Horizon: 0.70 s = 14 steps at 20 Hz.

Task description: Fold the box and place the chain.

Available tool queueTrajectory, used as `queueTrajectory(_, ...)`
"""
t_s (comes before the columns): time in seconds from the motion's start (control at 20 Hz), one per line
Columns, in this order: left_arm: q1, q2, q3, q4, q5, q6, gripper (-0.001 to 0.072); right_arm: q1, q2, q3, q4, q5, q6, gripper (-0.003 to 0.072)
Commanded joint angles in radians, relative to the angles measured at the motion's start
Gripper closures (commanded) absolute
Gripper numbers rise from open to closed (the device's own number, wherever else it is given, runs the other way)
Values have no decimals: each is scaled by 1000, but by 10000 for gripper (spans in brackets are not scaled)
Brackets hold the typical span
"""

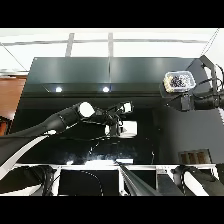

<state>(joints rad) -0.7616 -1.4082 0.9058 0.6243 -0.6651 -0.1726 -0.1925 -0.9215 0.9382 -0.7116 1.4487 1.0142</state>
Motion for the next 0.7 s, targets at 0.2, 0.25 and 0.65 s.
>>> queueTrajectory(0.2, -1, -13, 11, 70, -103, -45, -1, -1, 0, 0, -5, 6, -18, 675)
queueTrajectory(0.25, -1, -13, 11, 75, -103, -45, -1, -1, 0, 0, -5, 7, -20, 675)
queueTrajectory(0.65, -38, -60, 10, 181, -90, -45, -2, -1, 0, -1, -5, -17, -27, 675)
